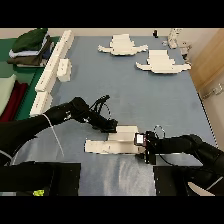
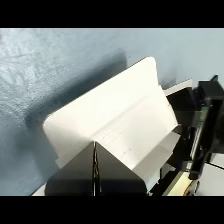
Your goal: Fold the box.
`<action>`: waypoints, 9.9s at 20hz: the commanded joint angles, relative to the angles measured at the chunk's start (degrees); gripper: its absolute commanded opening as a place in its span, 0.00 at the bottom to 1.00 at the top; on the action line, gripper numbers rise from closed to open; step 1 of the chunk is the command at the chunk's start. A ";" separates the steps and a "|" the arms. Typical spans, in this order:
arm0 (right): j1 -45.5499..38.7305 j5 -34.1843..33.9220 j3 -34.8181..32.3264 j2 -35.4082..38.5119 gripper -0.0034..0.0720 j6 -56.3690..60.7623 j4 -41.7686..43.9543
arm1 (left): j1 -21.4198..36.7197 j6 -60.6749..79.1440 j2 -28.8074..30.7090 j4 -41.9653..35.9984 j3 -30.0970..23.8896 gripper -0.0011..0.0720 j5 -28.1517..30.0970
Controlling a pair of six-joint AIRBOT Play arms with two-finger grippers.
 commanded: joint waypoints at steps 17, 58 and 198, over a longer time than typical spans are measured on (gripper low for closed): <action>0.02 0.02 0.00 0.04 0.74 -0.02 -0.02 | 0.09 12.52 32.48 22.27 -1.29 0.03 -11.15; 0.02 0.02 0.00 0.04 0.74 -0.02 -0.17 | -2.05 77.44 24.81 -5.22 -23.28 0.32 7.56; 0.02 0.02 0.00 0.04 0.74 -0.02 -0.17 | -28.13 -73.53 4.17 48.15 8.90 0.51 -13.79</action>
